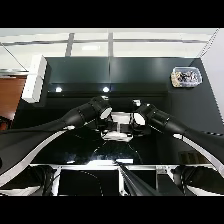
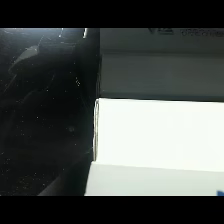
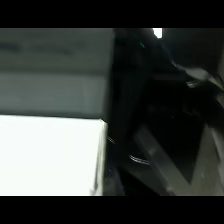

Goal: Fold the box and place the chain.

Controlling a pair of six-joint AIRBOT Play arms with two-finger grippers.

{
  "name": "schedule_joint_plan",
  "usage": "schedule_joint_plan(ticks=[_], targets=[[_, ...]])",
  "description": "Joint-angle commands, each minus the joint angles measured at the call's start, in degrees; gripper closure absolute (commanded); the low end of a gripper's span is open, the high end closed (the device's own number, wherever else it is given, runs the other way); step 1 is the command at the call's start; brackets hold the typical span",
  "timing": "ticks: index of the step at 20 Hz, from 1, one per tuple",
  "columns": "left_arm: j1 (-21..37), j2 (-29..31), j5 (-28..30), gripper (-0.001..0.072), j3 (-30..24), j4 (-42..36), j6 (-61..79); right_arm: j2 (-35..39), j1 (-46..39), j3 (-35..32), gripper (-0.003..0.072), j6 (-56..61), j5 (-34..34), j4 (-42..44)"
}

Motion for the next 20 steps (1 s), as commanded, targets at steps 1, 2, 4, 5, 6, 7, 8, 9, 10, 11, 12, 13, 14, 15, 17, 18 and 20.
schedule_joint_plan(ticks=[1, 2, 4, 5, 6, 7, 8, 9, 10, 11, 12, 13, 14, 15, 17, 18, 20], targets=[[0.04, -0.02, 0.11, 0.0680, 0.04, -0.02, -0.02, 0.04, -0.09, 0.04, 0.0515, 0.13, 0.31, 0.11], [0.04, -0.02, 0.17, 0.0680, 0.04, -0.02, -0.02, 0.04, -0.09, 0.04, 0.0637, 0.13, 0.33, 0.11], [0.04, -0.02, 0.26, 0.0680, 0.04, -0.04, -0.02, 0.04, -0.07, 0.09, 0.0671, 0.13, 0.11, 0.09], [0.04, -0.02, 0.24, 0.0680, 0.04, -0.04, 0.00, 0.04, -0.07, 0.17, 0.0671, 0.11, 0.13, 0.00], [0.04, -0.02, 0.24, 0.0680, 0.04, -0.04, -0.02, 0.11, -0.07, 0.17, 0.0671, 0.13, 0.13, 0.00], [0.04, -0.02, 0.24, 0.0680, 0.04, -0.04, -0.02, 0.20, -0.11, 0.17, 0.0665, 0.13, 0.15, 0.00], [0.04, -0.02, 0.20, 0.0680, 0.04, -0.04, 0.00, 0.46, -0.15, 0.17, 0.0513, 0.13, 0.20, -0.11], [0.04, -0.02, 0.15, 0.0680, 0.04, -0.04, 0.00, 0.85, -0.15, 0.17, 0.0401, 0.13, 0.20, -0.63], [0.04, -0.02, 0.04, 0.0680, 0.04, -0.04, 0.00, 1.51, -0.13, 0.17, 0.0400, 0.11, 0.52, -1.68], [0.04, -0.02, 0.00, 0.0680, 0.04, -0.02, 0.00, 2.32, -0.31, 0.20, 0.0401, 0.09, 0.87, -2.29], [0.04, -0.02, 0.02, 0.0679, 0.04, -0.04, 0.00, 3.43, -0.98, 0.20, 0.0401, -0.22, 1.40, -2.23], [0.04, -0.02, 0.04, 0.0679, 0.04, -0.04, -0.02, 4.79, -1.70, 0.28, 0.0401, -1.55, 1.84, -2.23], [0.04, -0.02, 0.07, 0.0679, 0.04, -0.02, -0.02, 6.73, -2.43, 0.59, 0.0401, -3.21, 2.40, -2.21], [0.04, -0.02, 0.09, 0.0679, 0.04, 0.00, -0.02, 8.90, -3.17, 1.03, 0.0401, -4.61, 3.06, -2.23], [0.04, -0.02, 0.04, 0.0679, 0.04, -0.02, -0.02, 14.67, -5.33, 2.19, 0.0402, -8.09, 5.03, -2.25], [0.04, -0.02, 0.02, 0.0679, 0.04, -0.04, -0.02, 18.05, -6.88, 2.82, 0.0401, -10.40, 6.14, -2.95], [0.04, -0.02, 0.04, 0.0679, 0.04, -0.04, -0.02, 24.24, -10.86, 3.08, 0.0402, -13.33, 6.38, -11.04]])
